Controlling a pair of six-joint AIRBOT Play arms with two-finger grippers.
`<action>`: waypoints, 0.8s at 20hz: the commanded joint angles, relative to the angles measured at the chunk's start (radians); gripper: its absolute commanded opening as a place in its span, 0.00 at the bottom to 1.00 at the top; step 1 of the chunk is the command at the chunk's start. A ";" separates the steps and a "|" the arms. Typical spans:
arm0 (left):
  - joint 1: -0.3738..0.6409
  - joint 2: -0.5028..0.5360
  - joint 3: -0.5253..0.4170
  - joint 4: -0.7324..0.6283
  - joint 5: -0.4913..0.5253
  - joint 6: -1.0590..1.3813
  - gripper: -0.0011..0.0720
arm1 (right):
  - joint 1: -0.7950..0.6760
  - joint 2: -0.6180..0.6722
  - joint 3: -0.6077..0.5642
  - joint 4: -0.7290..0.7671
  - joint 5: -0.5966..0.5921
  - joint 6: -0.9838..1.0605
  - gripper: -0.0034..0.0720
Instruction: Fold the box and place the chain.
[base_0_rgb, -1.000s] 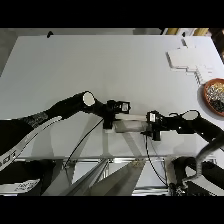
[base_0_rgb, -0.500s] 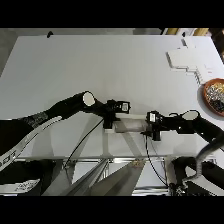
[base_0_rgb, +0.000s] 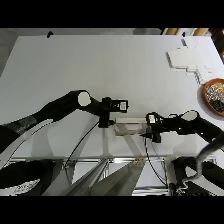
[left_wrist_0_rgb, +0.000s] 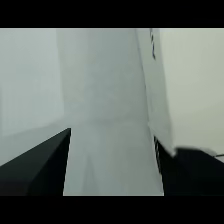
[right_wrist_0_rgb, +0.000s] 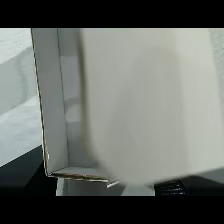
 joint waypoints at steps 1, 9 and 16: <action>0.001 0.065 0.001 0.192 -0.071 -0.235 0.81 | 0.000 0.000 0.001 0.001 -0.002 0.000 0.58; -0.085 0.274 0.001 0.206 -0.154 -0.435 0.02 | 0.000 0.000 0.001 0.001 -0.002 0.000 0.58; -0.333 0.191 0.001 0.201 0.038 -0.524 0.02 | 0.000 0.000 0.001 0.001 -0.002 0.000 0.58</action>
